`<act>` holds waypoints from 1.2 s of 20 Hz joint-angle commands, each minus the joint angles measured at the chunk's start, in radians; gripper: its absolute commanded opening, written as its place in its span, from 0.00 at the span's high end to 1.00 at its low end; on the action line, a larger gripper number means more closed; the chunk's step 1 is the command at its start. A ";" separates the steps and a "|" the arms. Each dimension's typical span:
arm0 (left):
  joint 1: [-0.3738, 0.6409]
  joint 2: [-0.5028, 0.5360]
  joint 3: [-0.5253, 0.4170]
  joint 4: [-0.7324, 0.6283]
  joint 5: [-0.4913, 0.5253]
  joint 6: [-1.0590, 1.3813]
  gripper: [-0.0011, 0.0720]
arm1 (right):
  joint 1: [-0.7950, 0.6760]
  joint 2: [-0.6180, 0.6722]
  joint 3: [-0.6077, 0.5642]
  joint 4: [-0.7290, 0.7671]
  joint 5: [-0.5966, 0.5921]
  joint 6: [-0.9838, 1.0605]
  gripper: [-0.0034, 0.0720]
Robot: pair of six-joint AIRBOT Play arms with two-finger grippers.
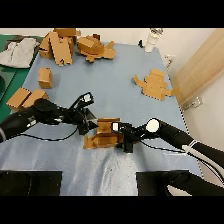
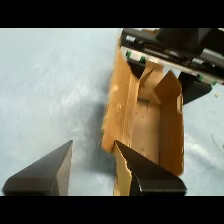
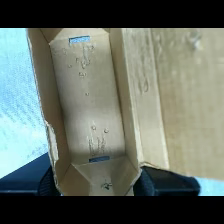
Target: Fold the box.
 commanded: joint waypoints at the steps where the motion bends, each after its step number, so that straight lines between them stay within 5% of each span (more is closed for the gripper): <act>1: 0.020 0.143 0.001 0.329 -0.048 -0.389 0.43 | 0.000 -0.001 -0.001 -0.002 0.002 0.000 0.29; 6: 0.016 0.229 0.001 0.327 -0.255 -0.713 0.49 | 0.000 -0.001 -0.001 -0.034 0.000 0.000 0.18; 8: -0.026 0.228 0.001 0.270 -0.288 -0.804 0.97 | 0.000 -0.001 -0.001 -0.034 0.000 0.000 0.18; 14: -0.223 0.149 0.001 0.083 -0.066 -0.930 0.97 | 0.000 -0.001 -0.001 -0.034 0.000 0.000 0.18; 17: -0.228 0.070 0.002 -0.076 0.033 -0.859 0.97 | 0.000 -0.001 -0.001 -0.034 0.000 0.000 0.18; 24: -0.227 -0.126 0.058 -0.086 0.214 -0.896 0.97 | 0.000 0.000 0.000 -0.034 0.000 0.000 0.18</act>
